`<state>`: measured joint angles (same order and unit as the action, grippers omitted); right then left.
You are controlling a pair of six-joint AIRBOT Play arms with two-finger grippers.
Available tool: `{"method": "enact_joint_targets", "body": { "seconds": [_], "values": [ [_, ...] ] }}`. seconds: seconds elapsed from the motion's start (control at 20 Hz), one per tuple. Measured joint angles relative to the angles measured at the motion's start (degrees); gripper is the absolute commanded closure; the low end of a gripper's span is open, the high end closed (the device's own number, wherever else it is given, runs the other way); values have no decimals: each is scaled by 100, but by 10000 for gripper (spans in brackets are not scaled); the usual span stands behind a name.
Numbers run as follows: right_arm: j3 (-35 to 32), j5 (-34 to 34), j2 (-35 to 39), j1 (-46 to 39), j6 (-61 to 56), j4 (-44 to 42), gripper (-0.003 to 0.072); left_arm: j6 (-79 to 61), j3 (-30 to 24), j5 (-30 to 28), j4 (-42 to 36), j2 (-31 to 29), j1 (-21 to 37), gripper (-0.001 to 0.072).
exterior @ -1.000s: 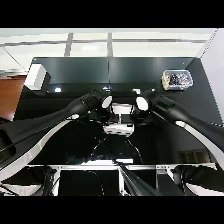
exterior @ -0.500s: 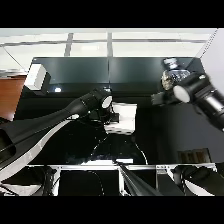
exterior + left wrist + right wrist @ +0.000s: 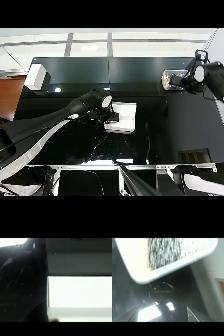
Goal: Fold the box and place the chain.
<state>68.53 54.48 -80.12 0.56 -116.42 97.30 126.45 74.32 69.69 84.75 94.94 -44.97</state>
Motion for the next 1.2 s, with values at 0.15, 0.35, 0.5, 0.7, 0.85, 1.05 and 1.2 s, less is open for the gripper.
{"method": "enact_joint_targets", "body": {
  "seconds": [0.15,0.35,0.5,0.7,0.85,1.05,1.2],
  "values": [
    [1045,149,-999,-310,225,-348,31,0,0,-2,0,0,0,683],
    [2118,415,-2024,-483,466,-581,147,0,0,0,-4,0,0,683],
    [2485,466,-2468,-555,540,-621,148,0,0,-2,-4,0,0,683],
    [2658,494,-2741,-660,570,-678,594,2,0,0,-15,0,0,683],
    [2715,546,-2778,-704,682,-745,672,2,0,0,-17,0,0,683],
    [2857,857,-2472,-726,1045,-809,672,2,0,-4,-17,0,0,683],
    [2900,1001,-1878,-730,1585,-953,673,2,0,-4,-20,0,0,683]
  ]
}}
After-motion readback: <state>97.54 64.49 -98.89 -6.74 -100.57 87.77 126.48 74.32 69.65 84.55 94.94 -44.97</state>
